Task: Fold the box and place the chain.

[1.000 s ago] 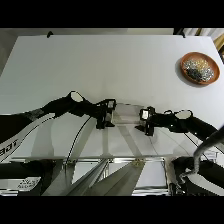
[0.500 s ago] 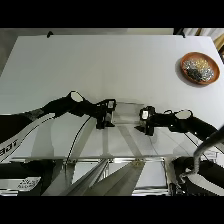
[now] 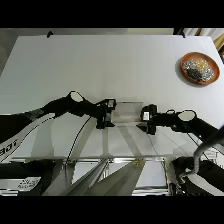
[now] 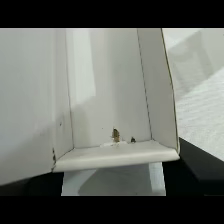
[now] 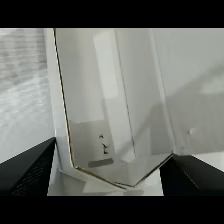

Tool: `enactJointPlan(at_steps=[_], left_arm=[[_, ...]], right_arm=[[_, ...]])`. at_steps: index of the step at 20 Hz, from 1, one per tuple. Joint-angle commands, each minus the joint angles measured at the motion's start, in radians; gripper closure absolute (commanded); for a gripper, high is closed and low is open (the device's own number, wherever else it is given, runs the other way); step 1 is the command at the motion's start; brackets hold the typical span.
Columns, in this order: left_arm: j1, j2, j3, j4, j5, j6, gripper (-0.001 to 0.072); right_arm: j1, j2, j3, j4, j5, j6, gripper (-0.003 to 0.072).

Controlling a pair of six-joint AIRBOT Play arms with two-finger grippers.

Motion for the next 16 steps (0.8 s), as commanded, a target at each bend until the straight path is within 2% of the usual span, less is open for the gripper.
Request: enactJointPlan(at_steps=[1, 7, 10, 14, 16], left_arm=[[0.001, 0.001, 0.000, 0.005, -0.001, 0.003, 0.0501], [0.001, 0.001, 0.000, 0.005, -0.001, 0.003, 0.0501], [0.001, 0.001, 0.000, 0.005, -0.001, 0.003, 0.0501], [0.001, 0.001, 0.000, 0.005, -0.001, 0.004, 0.0501], [0.001, 0.001, 0.000, 0.005, -0.001, 0.003, 0.0501]], right_arm=[[-0.030, 0.059, 0.001, -0.150, 0.011, 0.144, -0.0018], [-0.140, 0.095, 0.001, -0.378, 0.200, 0.348, -0.0019], [-0.151, 0.161, 0.001, -0.393, 0.205, 0.356, -0.0019], [-0.150, 0.336, 0.001, -0.389, 0.224, 0.400, -0.0016], [-0.150, 0.425, 0.001, -0.342, 0.272, 0.414, -0.0009]])
